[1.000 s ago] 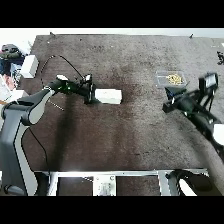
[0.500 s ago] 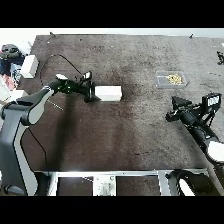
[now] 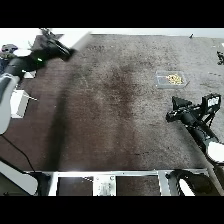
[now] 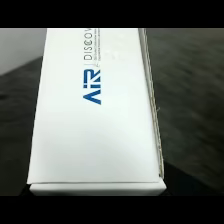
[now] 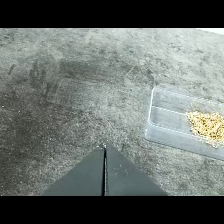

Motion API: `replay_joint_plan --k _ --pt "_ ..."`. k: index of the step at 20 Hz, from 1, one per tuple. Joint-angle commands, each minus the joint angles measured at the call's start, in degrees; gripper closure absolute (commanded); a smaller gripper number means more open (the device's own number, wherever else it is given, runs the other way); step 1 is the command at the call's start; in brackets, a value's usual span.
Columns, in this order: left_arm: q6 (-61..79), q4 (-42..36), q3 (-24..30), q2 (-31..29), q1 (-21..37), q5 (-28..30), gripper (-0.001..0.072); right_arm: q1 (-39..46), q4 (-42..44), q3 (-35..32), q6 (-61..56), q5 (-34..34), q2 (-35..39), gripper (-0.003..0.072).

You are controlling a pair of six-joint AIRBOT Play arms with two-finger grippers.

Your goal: Fold the box and place the chain.

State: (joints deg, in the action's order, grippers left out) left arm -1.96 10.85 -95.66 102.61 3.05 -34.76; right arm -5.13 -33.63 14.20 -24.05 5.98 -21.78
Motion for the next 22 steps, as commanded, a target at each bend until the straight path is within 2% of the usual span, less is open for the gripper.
replay_joint_plan --k 1,5,9,16,22 --pt "-13.2 2.5 0.1 -2.7 5.2 13.6 0.0699 0.0 0.0 0.0 0.0 0.0 0.1 0.0675" --pt "-19.6 10.3 3.3 -1.3 6.2 20.6 0.0699 0.0 0.0 0.0 0.0 0.0 0.0 0.0675" --pt "-20.5 10.2 5.1 3.5 6.2 23.8 0.0699 0.0 0.0 0.0 0.0 0.0 0.0 0.0675" --pt "-20.1 10.5 5.1 11.4 6.2 25.3 0.0698 0.0 0.0 0.0 0.0 0.0 0.0 0.0675" --pt "-20.0 11.3 5.1 14.4 6.2 26.4 0.0698 0.0 0.0 0.0 0.0 0.0 0.0 0.0675"
